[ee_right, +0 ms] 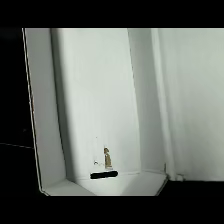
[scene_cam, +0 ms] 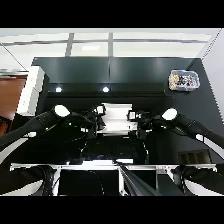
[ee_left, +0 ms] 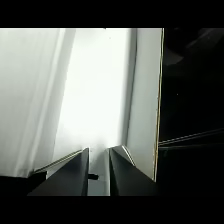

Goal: Fold the box and place the chain.

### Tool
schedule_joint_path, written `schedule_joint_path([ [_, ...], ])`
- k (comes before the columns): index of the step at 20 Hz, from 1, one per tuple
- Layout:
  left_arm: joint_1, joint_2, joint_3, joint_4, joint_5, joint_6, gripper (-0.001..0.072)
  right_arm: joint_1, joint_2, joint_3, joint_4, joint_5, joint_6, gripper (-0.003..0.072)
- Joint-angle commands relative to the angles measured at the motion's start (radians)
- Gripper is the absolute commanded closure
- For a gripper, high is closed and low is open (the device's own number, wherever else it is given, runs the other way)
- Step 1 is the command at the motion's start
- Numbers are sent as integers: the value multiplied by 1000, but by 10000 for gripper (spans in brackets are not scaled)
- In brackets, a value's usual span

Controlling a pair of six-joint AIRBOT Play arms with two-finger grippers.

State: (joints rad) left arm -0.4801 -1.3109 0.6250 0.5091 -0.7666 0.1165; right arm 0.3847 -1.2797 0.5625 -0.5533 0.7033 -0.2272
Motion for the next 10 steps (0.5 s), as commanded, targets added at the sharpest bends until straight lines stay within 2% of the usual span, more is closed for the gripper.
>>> schedule_joint_path([
  [1, -5, -15, 1, -26, 1, 15, 549, 0, 0, 1, 0, -1, 1, 205],
  [3, -6, -15, 1, -13, 7, 15, 596, 0, 0, 1, 0, -1, 1, 205],
  [4, -6, -15, 1, -13, 13, 15, 541, 0, 0, 0, 0, -1, 0, 205],
  [5, -6, -15, 1, -13, 17, 15, 388, 0, 0, 1, 0, 0, 0, 205],
  [6, -6, -15, 1, -8, 14, 19, 394, 0, 0, 1, 0, -1, 1, 205],
  [7, -6, -14, 1, 12, 6, 47, 546, 0, 0, 1, 0, -1, 1, 205],
  [8, -13, -14, 0, 14, 4, 56, 537, 0, 0, 1, 0, -1, 1, 206],
  [9, -18, -14, 0, 12, 3, 56, 445, 0, 0, 1, 0, -1, 1, 205],
  [10, -20, -14, 1, 13, 3, 56, 413, 0, 0, 1, 1, -1, 1, 205],
])
